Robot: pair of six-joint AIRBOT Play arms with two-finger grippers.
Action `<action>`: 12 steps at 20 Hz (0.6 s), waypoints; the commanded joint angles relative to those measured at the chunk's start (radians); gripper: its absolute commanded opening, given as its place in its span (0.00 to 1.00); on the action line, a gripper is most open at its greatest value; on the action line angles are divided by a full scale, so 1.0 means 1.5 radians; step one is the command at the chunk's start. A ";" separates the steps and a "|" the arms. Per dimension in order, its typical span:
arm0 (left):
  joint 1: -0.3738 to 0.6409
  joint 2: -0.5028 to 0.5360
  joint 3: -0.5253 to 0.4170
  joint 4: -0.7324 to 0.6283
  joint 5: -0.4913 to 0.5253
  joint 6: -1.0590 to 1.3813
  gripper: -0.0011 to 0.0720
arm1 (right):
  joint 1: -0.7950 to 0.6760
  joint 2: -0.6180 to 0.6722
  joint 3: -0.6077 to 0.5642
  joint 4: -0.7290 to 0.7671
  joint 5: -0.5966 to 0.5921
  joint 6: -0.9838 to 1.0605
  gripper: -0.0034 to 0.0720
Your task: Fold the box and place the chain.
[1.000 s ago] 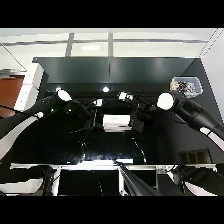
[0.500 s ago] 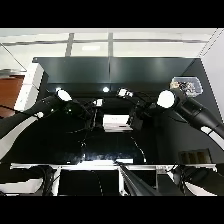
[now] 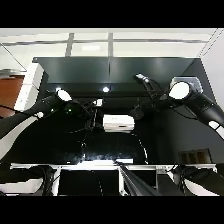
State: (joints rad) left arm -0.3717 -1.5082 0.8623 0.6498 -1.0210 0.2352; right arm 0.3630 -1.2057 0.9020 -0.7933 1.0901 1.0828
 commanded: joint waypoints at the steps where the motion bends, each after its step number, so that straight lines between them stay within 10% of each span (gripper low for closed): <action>1: 0.000 -0.001 -0.001 0.000 0.000 0.000 0.70 | -0.028 -0.002 -0.057 0.231 -0.001 0.041 0.07; 12: 0.000 -0.001 -0.001 0.000 0.000 0.000 0.70 | 0.015 -0.064 -0.102 0.231 -0.059 0.081 0.08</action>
State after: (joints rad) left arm -0.3717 -1.5082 0.8623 0.6498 -1.0214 0.2352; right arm 0.3798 -1.2781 0.7532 -0.4553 1.0130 1.1984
